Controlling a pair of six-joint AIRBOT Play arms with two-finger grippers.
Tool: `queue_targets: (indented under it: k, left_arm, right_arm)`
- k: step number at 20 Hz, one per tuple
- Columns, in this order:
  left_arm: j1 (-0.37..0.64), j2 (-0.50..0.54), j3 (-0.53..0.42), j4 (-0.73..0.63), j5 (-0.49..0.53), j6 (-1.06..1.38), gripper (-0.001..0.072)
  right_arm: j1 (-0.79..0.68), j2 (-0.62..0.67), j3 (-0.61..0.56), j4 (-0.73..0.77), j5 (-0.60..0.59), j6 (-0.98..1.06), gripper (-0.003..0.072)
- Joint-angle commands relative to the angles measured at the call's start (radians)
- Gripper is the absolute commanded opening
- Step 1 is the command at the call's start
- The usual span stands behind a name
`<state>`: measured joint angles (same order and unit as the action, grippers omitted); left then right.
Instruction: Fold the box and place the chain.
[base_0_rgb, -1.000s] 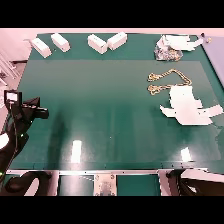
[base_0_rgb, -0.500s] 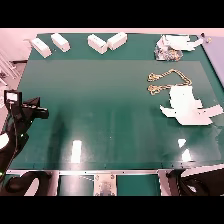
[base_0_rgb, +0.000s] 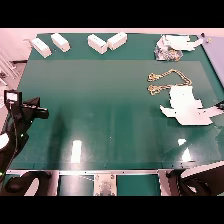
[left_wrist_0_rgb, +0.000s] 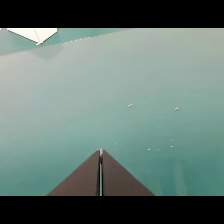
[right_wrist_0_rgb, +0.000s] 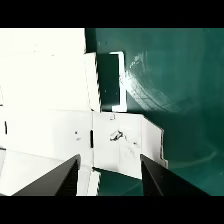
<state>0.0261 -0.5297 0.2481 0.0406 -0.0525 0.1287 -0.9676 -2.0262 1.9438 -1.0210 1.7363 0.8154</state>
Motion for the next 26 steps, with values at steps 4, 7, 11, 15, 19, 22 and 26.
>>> queue_targets:
  k: [4, 7, 11, 15, 19, 22, 26]
  left_arm:
    - [0.0, 0.0, 0.001, 0.0, 0.0, 0.0, 0.0021]
    - [0.0, 0.0, 0.001, 0.0, 0.0, 0.0, 0.0021]
    - [0.0, 0.0, 0.001, 0.0, 0.0, 0.0, 0.002]
    - [0.0, 0.0, 0.001, 0.0, 0.0, 0.0, 0.002]
    - [0.0, 0.0, 0.001, 0.0, 0.0, 0.0, 0.0021]
    - [0.0, 0.0, 0.001, 0.0, 0.0, 0.0, 0.0021]
    - [0.0, 0.0, 0.001, 0.0, 0.0, 0.0, 0.0021]
  right_arm:
    - [0.004, -0.018, 0.002, -0.048, 0.046, 0.014, 0.0473]
    - [0.005, -0.039, 0.002, -0.064, 0.066, 0.049, 0.047]
    - [0.008, -0.054, 0.008, -0.02, 0.08, -0.011, 0.047]
    - [0.006, -0.054, 0.071, 0.25, 0.096, -0.057, 0.0444]
    - [-0.014, -0.035, 0.109, 0.191, 0.07, -0.068, 0.0452]
    - [-0.055, -0.018, 0.111, 0.061, -0.046, -0.068, 0.0453]
    - [-0.085, -0.018, 0.111, 0.056, -0.084, -0.064, 0.0496]
